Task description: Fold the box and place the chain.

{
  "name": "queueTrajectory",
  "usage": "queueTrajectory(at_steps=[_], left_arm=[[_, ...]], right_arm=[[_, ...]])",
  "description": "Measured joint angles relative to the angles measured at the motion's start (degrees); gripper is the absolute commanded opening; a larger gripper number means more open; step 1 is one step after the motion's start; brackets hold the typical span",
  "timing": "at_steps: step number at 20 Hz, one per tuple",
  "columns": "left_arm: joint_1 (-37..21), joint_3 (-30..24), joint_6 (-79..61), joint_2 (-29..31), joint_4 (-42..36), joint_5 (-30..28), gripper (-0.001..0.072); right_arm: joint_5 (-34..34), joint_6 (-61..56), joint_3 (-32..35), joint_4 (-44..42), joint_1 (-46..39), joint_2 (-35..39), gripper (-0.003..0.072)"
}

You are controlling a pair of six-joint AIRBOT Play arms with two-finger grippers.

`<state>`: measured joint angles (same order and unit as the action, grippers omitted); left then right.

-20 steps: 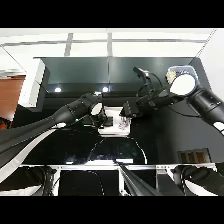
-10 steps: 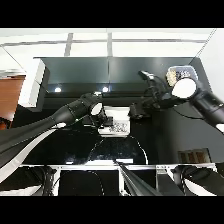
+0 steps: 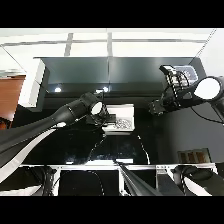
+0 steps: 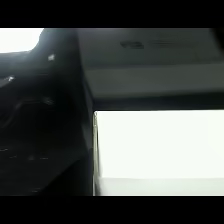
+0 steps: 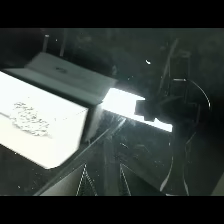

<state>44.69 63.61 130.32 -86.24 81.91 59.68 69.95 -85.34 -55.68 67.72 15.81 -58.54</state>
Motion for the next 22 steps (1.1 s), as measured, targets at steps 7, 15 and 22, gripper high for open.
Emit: queueTrajectory(at_steps=[7, 15, 22], left_arm=[[0.20, -0.79, -0.96, 7.23, 5.86, 3.04, 0.0697], [-14.49, -24.11, -18.49, 25.20, -1.60, -3.82, 0.0695], [-17.88, -33.33, -83.82, 26.43, -33.75, -10.38, 0.0715]], right_arm=[[-0.50, 0.04, 2.60, 0.00, 1.22, 0.31, 0.0261], [-1.64, 0.04, 3.65, 0.26, 1.33, 0.33, 0.0262], [-2.93, -0.44, 3.69, 0.22, 1.33, 0.33, 0.0262]])
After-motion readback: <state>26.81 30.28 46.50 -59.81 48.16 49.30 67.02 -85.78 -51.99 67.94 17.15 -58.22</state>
